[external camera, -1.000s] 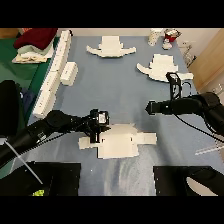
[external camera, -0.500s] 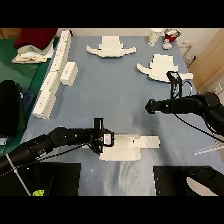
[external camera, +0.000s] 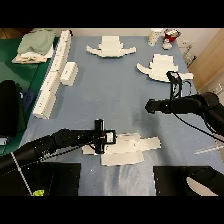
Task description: Fold the box.
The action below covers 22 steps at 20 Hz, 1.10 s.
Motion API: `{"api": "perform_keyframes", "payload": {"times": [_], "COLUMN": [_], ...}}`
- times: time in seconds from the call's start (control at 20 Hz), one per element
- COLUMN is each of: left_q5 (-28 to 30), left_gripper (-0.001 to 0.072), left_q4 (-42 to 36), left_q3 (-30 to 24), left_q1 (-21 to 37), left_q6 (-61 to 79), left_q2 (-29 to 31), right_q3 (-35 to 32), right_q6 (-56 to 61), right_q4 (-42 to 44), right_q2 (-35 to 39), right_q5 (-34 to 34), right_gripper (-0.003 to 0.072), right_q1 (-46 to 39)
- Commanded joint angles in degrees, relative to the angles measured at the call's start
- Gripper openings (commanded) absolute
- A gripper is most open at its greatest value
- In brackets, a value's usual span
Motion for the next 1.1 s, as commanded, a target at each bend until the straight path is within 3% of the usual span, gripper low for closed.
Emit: {"api": "perform_keyframes", "payload": {"times": [0.0, 0.3, 0.35, 0.45, 0.7, 0.75, 0.85, 0.9, 1.05], "left_q5": [-0.7, -7.4, -7.6, -7.6, -7.6, -7.7, -7.6, -7.6, -7.6], "left_gripper": [0.0012, 0.0012, 0.0012, 0.0012, 0.0012, 0.0012, 0.0012, 0.0012, 0.0012], "left_q4": [0.1, 0.1, 0.1, 0.1, 0.1, 0.1, 0.1, 0.1, 0.1], "left_q3": [0.0, 0.0, 0.0, 0.1, 1.1, 1.1, 1.1, 1.1, 1.1], "left_q1": [-0.1, -0.1, -0.1, -0.1, -0.1, -0.1, -0.1, -0.1, -0.1], "left_q6": [-3.7, -3.7, -3.6, -3.6, -3.7, -3.7, -3.7, -3.6, -4.2], "left_q2": [0.0, 0.0, 0.0, 0.0, 0.0, -0.1, -0.1, -0.1, -0.1], "right_q3": [0.1, 0.1, 0.1, 0.1, 0.1, 0.1, 0.1, 0.1, 0.1], "right_q6": [0.0, 0.0, 0.0, 0.0, 0.0, 0.0, 0.0, 0.0, 0.5], "right_q4": [0.1, 0.5, 0.7, 0.7, 0.9, 1.2, 2.1, 2.7, 3.1], "right_q2": [0.0, 0.0, 0.0, 0.0, 0.0, 0.0, 0.0, 0.0, 0.0], "right_q5": [0.0, -0.1, 0.0, -0.2, -0.4, -0.7, -2.9, -4.8, -11.2], "right_gripper": [0.0587, 0.0583, 0.0542, 0.038, 0.037, 0.0304, 0.0065, 0.0004, 0.0003], "right_q1": [0.0, 0.0, 0.0, 0.0, 0.0, 0.0, 0.0, 0.0, 0.0]}}
